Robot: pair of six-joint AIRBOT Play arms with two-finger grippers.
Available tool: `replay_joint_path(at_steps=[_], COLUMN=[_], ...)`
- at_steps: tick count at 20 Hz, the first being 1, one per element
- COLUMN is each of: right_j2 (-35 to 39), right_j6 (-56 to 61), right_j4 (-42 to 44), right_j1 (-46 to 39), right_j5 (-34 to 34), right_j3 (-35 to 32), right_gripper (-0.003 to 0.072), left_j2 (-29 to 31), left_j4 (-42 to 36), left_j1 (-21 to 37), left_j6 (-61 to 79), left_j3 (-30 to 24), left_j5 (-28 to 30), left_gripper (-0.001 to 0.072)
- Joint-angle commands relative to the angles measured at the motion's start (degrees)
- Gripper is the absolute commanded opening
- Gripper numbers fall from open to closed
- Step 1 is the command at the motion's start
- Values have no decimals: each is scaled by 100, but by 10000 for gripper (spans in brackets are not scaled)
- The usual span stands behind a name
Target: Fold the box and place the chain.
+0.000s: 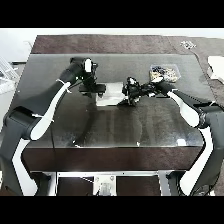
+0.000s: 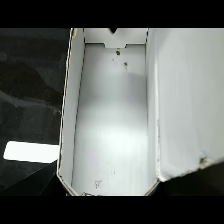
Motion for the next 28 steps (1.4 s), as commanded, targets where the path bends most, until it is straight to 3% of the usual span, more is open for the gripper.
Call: replay_joint_path(at_steps=[1, 7, 11, 13, 16, 17, 20, 25, 28], right_j2=[0, 0, 0, 0, 0, 0, 0, 0, 0], right_j6=[11, 11, 11, 11, 11, 11, 11, 11, 11], right_j4=[9, 9, 9, 9, 9, 9, 9, 9, 9], right_j1=[0, 2, 0, 0, 0, 0, 0, 0, 0], right_j5=[20, 20, 20, 20, 20, 20, 20, 20, 20], right_j3=[4, 4, 4, 4, 4, 4, 4, 4, 4], right_gripper=[516, 516, 516, 516, 516, 516, 516, 516, 516], left_j2=[168, 791, 844, 839, 837, 839, 807, 479, 319], left_j4=[-22, -369, -3668, -3880, -3886, -3998, -4315, -5534, -5576], left_j1=[122, 916, 2017, 2352, 2420, 2409, 2396, 2389, 2354], left_j6=[623, 2579, 5676, 6542, 7823, 8607, 11062, 12917, 13416], left_j3=[243, 76, -728, -1279, -1904, -2107, -2723, -2935, -2942], left_j5=[-638, -809, -610, -348, 439, 901, 1775, 1606, 1449], left_gripper=[593, 593, 593, 593, 609, 699, 720, 720, 720])
